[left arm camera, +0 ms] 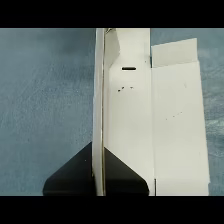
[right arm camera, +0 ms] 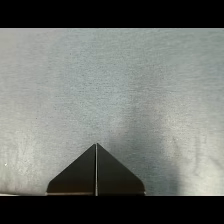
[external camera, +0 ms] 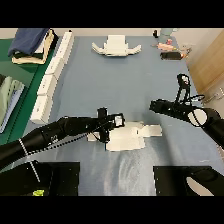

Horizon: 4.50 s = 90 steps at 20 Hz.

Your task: Fold the box.

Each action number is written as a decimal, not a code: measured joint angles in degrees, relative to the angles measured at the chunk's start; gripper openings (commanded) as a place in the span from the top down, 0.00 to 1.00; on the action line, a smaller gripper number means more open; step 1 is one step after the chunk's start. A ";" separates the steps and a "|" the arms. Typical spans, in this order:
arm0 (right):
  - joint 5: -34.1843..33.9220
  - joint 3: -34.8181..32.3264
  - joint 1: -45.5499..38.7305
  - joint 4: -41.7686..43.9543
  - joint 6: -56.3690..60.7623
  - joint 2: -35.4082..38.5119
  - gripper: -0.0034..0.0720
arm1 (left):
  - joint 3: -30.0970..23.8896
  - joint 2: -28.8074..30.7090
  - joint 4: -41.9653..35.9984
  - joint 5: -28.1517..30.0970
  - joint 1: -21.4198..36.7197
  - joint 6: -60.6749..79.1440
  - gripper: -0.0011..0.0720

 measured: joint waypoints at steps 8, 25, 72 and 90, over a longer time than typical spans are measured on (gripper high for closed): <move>0.00 0.00 0.02 0.17 0.00 0.02 0.95 | -2.01 0.02 0.04 -0.48 -0.85 -0.94 0.97; 0.04 0.00 0.02 0.46 0.00 0.00 0.95 | -1.44 0.26 0.07 -6.73 -0.70 -1.73 0.97; 43.52 2.51 1.14 2.49 -2.29 15.37 0.95 | 1.07 -3.56 -2.99 -14.62 0.17 -3.19 0.97; 21.20 -8.04 41.46 -9.66 -47.21 4.37 0.00 | 1.07 -3.58 -2.97 -14.67 0.17 -3.19 0.97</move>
